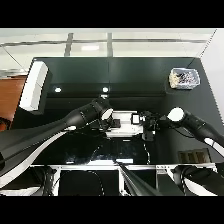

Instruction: Fold the box and place the chain.

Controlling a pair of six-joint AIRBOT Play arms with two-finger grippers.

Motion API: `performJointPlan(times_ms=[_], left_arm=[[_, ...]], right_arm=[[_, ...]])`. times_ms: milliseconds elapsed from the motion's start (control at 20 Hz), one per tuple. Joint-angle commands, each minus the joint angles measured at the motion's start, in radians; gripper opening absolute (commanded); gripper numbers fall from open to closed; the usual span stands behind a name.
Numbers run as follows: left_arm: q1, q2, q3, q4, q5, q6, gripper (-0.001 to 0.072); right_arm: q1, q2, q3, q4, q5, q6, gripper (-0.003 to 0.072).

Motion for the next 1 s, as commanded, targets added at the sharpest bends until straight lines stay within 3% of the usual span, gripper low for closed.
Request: performJointPlan(times_ms=[0,250,500,550,600,700,750,800,950], left_arm=[[0.001,0.0,0.0,0.005,-0.021,0.0,0.0026],[0.001,0.0,0.0,0.005,-0.021,0.0,0.0026],[0.001,0.0,0.0,0.005,-0.018,0.0,0.0026],[0.001,0.0,0.0,0.005,-0.018,-0.001,0.0026],[0.001,0.0,0.0,0.005,-0.018,-0.001,0.0025],[0.001,0.0,0.0,0.005,-0.018,-0.001,0.0026],[0.001,0.0,0.0,0.005,-0.018,-0.001,0.0025],[0.001,0.0,0.0,0.005,-0.018,0.0,0.0026],[0.001,0.0,0.0,0.005,-0.014,-0.001,0.0026]], right_arm=[[-0.024,0.065,0.001,-0.067,0.034,0.032,0.0665],[-0.066,0.066,0.001,-0.075,0.049,0.031,0.0665],[-0.06,0.061,0.001,0.025,0.004,-0.061,0.0665],[-0.059,0.054,0.001,0.037,-0.004,-0.071,0.0615],[-0.059,0.046,0.001,0.036,-0.002,-0.071,0.0448],[-0.058,0.036,0.001,0.041,0.011,-0.071,0.0365],[-0.059,0.036,0.001,0.04,0.032,-0.071,0.0146],[-0.058,0.036,0.001,0.042,0.046,-0.071,0.0104],[-0.058,0.027,-0.003,0.123,0.06,-0.075,0.0104]])
